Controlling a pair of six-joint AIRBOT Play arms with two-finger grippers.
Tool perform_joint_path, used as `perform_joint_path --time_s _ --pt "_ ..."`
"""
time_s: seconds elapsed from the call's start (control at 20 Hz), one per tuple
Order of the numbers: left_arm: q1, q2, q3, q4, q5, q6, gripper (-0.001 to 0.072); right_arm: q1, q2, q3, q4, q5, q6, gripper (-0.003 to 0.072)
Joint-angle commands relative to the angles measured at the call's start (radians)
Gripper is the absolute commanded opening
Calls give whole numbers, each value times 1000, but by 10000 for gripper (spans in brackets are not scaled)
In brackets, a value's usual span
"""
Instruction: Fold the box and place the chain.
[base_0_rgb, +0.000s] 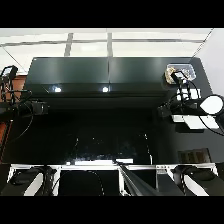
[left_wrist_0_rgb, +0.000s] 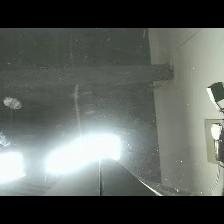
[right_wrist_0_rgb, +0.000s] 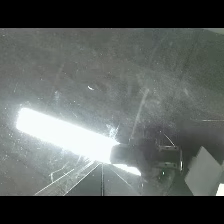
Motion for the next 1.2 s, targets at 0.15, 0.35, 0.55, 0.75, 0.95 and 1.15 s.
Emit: perform_joint_path --time_s 0.15,0.35,0.55,0.75,0.95,1.15 --pt "0 1 0 0 0 0 27 1 0 1 0 0 0 19" --pt "0 1 0 0 0 0 28 1 0 1 0 0 0 19" --pt "0 1 0 0 0 0 28 1 0 1 0 0 0 19" --pt "0 1 0 0 3 0 27 1 0 1 21 -63 0 19" --pt "-1 -8 0 -3 169 0 28 2 -10 0 88 -348 0 130" --pt "0 -80 0 -54 235 -4 704 -28 -89 1 3 -497 50 707"
